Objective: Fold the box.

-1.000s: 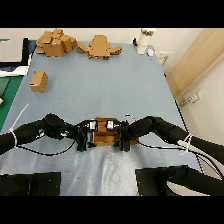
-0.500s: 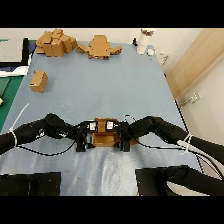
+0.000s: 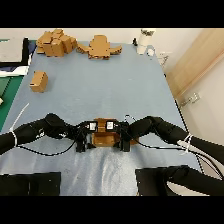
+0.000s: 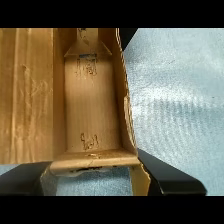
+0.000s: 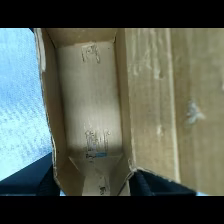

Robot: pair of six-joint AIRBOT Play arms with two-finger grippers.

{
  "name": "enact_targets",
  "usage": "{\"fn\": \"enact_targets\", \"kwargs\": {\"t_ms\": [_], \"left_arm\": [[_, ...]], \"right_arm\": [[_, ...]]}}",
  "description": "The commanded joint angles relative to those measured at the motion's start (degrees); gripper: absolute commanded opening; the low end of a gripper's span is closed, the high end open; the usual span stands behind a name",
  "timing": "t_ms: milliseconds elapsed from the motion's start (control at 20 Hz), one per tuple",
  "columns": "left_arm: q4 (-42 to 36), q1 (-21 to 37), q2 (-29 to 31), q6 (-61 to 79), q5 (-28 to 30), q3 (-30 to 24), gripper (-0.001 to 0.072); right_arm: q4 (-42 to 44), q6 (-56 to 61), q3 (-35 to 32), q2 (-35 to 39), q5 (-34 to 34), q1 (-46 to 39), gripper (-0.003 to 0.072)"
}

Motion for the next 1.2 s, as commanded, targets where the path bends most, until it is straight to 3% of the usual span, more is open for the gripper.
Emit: {"fn": "enact_targets", "kwargs": {"t_ms": [0,500,550,650,1150], "left_arm": [[0.0,0.0,0.0,0.0,0.0,0.0,0.0600],[0.0,0.0,0.0,0.0,0.0,0.0,0.0600],[0.0,0.0,0.0,0.0,0.0,0.0,0.0600],[0.0,0.0,0.0,0.0,0.0,0.0,0.0600],[0.0,0.0,0.0,0.0,0.0,0.0,0.0600]], "right_arm": [[0.0,0.0,0.0,0.0,0.1,0.0,0.0512],[0.1,0.0,0.0,0.0,-2.2,0.0,0.0513],[0.2,0.1,0.0,0.0,-2.5,0.0,0.0522],[1.3,0.3,0.1,0.1,-2.5,0.0,0.0718],[-3.5,4.9,1.5,4.4,-4.4,-1.3,0.0720]]}}
